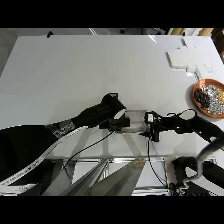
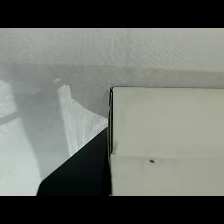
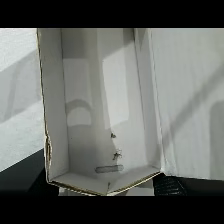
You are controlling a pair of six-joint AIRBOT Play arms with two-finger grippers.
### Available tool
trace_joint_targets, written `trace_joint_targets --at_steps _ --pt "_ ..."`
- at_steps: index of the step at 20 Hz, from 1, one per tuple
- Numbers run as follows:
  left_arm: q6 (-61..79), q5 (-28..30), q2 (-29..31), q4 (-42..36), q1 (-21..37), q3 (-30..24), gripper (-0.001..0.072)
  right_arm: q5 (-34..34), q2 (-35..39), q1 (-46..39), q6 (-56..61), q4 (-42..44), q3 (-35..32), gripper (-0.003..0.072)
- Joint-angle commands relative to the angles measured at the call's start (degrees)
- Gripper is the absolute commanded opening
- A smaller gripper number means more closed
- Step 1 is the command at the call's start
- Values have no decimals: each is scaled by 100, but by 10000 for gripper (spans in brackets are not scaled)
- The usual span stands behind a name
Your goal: Fold the box and place the chain.
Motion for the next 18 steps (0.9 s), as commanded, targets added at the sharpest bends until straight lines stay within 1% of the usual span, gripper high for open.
trace_joint_targets --at_steps 1,4,5,6,10,11,12,13,14,17,18 --pt "-22 -42 -17 15 -11 0 27 9 0 -2 9 0 4 396" --pt "-24 -52 -17 15 -9 0 37 9 0 -2 9 0 4 396" --pt "-24 -55 -17 15 -9 0 118 9 0 -2 9 0 4 396" --pt "-22 -57 -15 15 -9 0 162 9 0 -2 9 0 4 396" --pt "-20 -50 -20 55 -9 0 163 9 0 -2 11 0 4 396" --pt "-20 -28 -20 72 -9 0 161 9 0 -2 11 0 4 396" --pt "0 2 -22 79 -9 0 136 9 0 -2 9 0 4 396" --pt "17 22 -33 74 -9 0 88 9 0 -2 9 0 4 396" --pt "83 17 -55 55 -11 0 6 9 0 -2 11 0 4 396" --pt "166 46 -85 42 -50 -2 1 9 0 -2 9 0 4 396" --pt "168 98 -50 35 -50 -2 11 9 0 -2 9 0 4 396"
